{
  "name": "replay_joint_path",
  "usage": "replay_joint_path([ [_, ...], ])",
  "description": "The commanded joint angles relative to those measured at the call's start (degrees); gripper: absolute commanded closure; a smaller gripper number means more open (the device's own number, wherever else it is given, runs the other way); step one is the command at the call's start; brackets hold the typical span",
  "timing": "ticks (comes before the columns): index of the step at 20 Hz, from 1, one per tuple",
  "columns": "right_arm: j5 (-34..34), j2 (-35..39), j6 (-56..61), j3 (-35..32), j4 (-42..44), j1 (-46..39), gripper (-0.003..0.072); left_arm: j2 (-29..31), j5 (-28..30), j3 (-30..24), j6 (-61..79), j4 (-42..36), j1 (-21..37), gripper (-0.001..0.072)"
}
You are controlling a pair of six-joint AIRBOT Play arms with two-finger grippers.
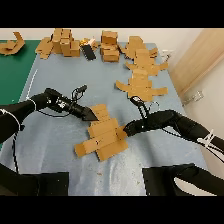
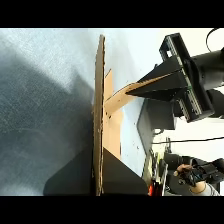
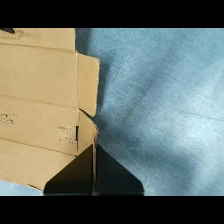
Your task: Fold the box.
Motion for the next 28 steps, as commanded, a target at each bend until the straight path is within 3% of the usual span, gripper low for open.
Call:
replay_joint_path([
  [1,0.9,0.0,0.76,0.02,-0.07,-0.26,0.0449,0.02,-0.17,0.17,0.9,-0.04,-0.04,0.0699],
  [2,1.05,0.0,1.97,0.13,-0.39,-0.66,0.0377,0.17,-0.13,0.39,1.33,0.37,-0.15,0.07],
  [6,-0.68,0.02,9.66,2.86,-5.84,-4.79,0.0378,4.2,2.19,0.46,7.69,1.77,-2.93,0.07],
  [11,-1.03,0.0,23.37,6.54,-8.59,-13.66,0.0386,9.99,8.74,0.44,13.07,9.22,-10.29,0.07],
  [12,-1.31,0.0,25.16,6.54,-8.61,-14.97,0.0396,10.8,9.31,0.44,14.56,9.53,-11.19,0.0701],
  [14,-2.97,0.0,25.64,6.54,-8.66,-16.17,0.0549,12.74,11.02,0.33,17.99,9.31,-12.57,0.0701],
  [18,-5.51,0.0,26.77,5.92,-9.05,-16.11,0.0577,19.37,20.83,-5.18,27.78,9.31,-16.61,0.0701],
  [19,-5.49,0.0,26.8,5.57,-9.05,-16.11,0.068,21.38,23.61,-7.67,30.71,9.29,-17.75,0.0701],
  [23,-4.22,0.0,26.8,4.28,-8.59,-16.04,0.0683,26.51,34.18,-15.08,35.69,8.81,-20.5,0.07],
  [28,1.01,0.0,26.75,2.95,-6.88,-16.0,0.0682,26.69,34.97,-17.35,40.5,3.87,-21.62,0.07],
])
